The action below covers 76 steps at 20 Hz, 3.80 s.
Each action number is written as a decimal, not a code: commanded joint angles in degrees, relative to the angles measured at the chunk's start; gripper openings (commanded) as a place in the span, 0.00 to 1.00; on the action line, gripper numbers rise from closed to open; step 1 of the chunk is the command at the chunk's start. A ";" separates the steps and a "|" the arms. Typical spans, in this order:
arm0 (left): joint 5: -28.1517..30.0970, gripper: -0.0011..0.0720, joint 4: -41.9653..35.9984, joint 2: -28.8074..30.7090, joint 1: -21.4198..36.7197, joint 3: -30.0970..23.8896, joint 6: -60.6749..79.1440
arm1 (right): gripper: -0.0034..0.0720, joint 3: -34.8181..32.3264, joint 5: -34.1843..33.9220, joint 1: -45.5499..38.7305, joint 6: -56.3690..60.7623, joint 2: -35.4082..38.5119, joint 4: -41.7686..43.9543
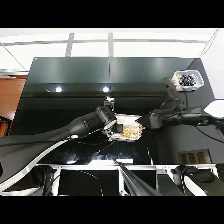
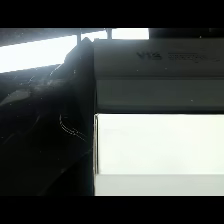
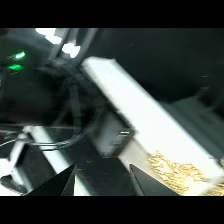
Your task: Fold the box and place the chain.
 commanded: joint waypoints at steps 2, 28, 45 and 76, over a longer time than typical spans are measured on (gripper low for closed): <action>0.00 0.06 0.02 -0.04 0.02 0.00 0.00 | 0.59 3.26 6.97 -12.85 -4.04 0.31 -11.02; 0.00 0.06 0.00 -0.04 0.02 0.00 -0.02 | 1.00 -13.57 -25.73 10.45 -64.32 -11.17 -13.60; 0.00 0.06 0.00 -0.04 0.04 0.00 -0.02 | 0.16 -13.57 -25.49 10.45 -61.64 -11.58 -13.62; 0.00 0.06 0.00 -0.04 0.04 0.00 -0.02 | 0.06 4.46 5.11 0.85 -14.08 3.02 4.81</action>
